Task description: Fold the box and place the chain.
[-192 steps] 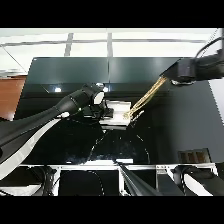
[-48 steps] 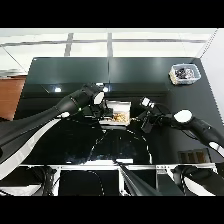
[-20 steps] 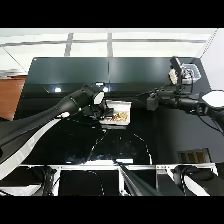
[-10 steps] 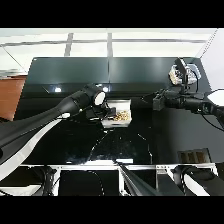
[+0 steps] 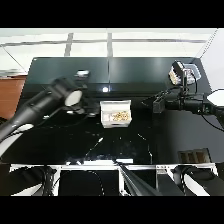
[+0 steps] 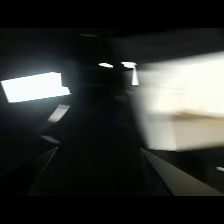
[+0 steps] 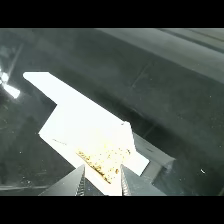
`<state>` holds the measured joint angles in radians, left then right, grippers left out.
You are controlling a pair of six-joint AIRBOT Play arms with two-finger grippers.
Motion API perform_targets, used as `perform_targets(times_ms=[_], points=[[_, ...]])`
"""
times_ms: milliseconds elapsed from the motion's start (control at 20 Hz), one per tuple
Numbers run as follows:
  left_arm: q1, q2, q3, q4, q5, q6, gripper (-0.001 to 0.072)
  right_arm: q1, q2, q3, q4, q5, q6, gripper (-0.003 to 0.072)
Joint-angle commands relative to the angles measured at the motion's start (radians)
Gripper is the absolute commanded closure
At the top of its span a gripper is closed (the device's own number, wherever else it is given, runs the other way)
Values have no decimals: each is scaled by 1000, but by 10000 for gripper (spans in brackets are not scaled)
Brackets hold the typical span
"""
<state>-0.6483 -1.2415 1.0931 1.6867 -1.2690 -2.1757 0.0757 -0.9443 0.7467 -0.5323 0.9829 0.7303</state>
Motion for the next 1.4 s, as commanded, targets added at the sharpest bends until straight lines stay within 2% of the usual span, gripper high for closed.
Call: perform_targets(times_ms=[0,100,150,200,250,300,350,500,600,700,800,950,1150,1350], points=[[192,108,-222,-172,83,66,134,-1,-1,0,-12,3,0,418],[336,98,-346,-653,255,494,134,-1,-1,0,-12,2,0,418],[378,88,-382,-852,303,752,134,-1,-1,0,-12,2,0,418],[406,77,-401,-1011,315,1032,133,-1,-1,0,-12,2,0,418],[412,68,-405,-1082,313,1255,133,-1,-1,0,-12,2,0,418],[409,61,-405,-1103,316,1447,129,-1,-1,0,-12,3,2,418],[400,59,-405,-1104,327,1595,-8,-1,-1,0,-12,3,11,418],[341,56,-405,-1049,333,1991,-7,-1,-1,0,-13,4,22,418],[285,53,-405,-982,392,2150,-6,-1,-1,0,-13,4,22,418],[275,3,-391,-970,409,2170,0,-1,-1,0,-12,4,26,418],[290,-81,-361,-958,373,2181,0,-1,-1,0,-12,4,26,418],[288,-151,-325,-967,397,2257,0,-1,-1,0,-12,5,41,418],[288,-183,-305,-980,431,2267,0,-1,-1,0,-12,4,44,418],[283,-196,-305,-1128,407,2427,0,-1,-1,0,-12,3,44,418]])
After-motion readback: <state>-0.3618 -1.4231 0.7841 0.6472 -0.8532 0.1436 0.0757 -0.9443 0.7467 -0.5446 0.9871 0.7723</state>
